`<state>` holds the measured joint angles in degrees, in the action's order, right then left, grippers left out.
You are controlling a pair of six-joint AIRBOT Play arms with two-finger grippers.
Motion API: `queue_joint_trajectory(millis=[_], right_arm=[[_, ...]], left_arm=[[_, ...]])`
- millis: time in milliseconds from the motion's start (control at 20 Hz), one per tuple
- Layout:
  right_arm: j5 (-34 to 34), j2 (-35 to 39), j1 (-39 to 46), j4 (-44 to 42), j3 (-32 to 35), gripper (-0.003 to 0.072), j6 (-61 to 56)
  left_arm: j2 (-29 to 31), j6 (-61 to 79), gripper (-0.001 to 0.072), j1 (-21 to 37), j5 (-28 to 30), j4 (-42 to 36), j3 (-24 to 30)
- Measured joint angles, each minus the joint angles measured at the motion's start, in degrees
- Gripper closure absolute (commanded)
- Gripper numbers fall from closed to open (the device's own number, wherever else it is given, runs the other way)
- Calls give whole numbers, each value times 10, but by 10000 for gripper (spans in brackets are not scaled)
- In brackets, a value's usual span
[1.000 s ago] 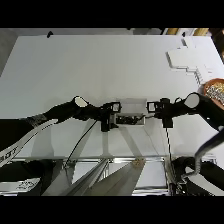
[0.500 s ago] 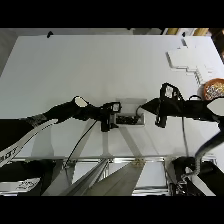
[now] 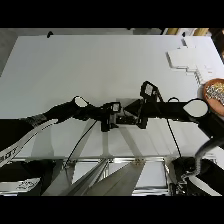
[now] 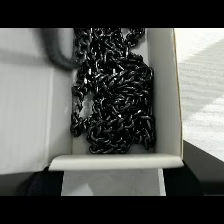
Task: Fold the box and place the chain.
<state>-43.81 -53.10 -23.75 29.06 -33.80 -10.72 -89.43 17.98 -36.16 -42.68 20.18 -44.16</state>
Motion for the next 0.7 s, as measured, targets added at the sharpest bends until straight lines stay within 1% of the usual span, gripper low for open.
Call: queue_joint_trajectory(millis=[100, 150, 250, 300, 350, 400, 450, 500, 600, 700], right_arm=[[-2, -27, -5, 0, 0, 544, -13], [-9, -36, -6, 2, 0, 512, -16], [-31, -47, -4, 11, -7, 497, -23], [-46, -51, 3, 24, -18, 497, -32], [-64, -54, 15, 43, -35, 513, -46], [-89, -57, 30, 65, -56, 550, -61], [-115, -59, 48, 86, -82, 656, -75], [-141, -62, 69, 106, -114, 668, -87], [-184, -68, 110, 136, -178, 668, -101], [-198, -82, 145, 153, -230, 668, -106]], left_arm=[[0, 0, 422, 0, 0, 0, 0], [0, 0, 422, 0, 0, 0, 0], [0, 0, 422, 0, 0, 0, 0], [0, 0, 422, 0, 0, 0, 0], [0, 0, 422, 0, 0, 0, 0], [0, 0, 422, 0, 0, 0, 0], [0, 0, 422, 0, 0, 0, 0], [0, 0, 422, 0, 0, 0, 0], [0, 0, 422, 0, 0, 0, 0], [0, 0, 422, 0, 0, 0, 0]])
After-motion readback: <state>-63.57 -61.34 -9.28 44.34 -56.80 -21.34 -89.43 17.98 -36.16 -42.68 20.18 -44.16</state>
